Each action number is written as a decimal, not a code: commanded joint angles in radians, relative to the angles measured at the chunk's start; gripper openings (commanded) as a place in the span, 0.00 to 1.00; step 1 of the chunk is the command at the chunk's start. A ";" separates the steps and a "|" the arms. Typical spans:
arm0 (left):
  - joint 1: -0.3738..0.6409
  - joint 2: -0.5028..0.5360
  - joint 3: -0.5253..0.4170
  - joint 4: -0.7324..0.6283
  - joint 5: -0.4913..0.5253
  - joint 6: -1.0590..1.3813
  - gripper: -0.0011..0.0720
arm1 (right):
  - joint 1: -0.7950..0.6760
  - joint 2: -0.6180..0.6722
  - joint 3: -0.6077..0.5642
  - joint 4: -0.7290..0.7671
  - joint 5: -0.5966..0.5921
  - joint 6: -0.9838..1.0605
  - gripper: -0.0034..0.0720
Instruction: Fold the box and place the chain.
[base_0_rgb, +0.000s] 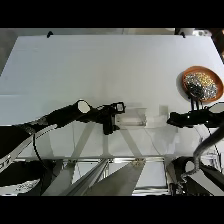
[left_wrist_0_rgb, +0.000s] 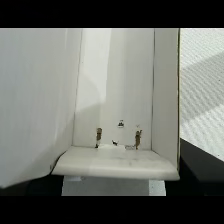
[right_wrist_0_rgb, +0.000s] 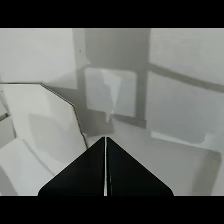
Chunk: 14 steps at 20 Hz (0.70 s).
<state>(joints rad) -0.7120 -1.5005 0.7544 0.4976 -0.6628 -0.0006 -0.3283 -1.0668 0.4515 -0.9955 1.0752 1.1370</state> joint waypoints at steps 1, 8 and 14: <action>0.000 0.000 0.000 0.000 0.000 0.000 0.61 | -0.001 -0.031 0.000 0.108 0.012 -0.076 0.07; 0.000 0.000 0.000 0.000 0.000 0.000 0.61 | -0.001 -0.032 0.000 0.166 0.014 -0.126 0.07; 0.000 0.000 0.000 0.000 0.000 0.000 0.61 | 0.079 -0.058 -0.030 0.179 -0.035 -0.128 0.07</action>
<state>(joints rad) -0.7120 -1.5005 0.7544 0.4980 -0.6628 -0.0006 -0.2829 -1.1110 0.4297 -0.8318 1.0592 1.0130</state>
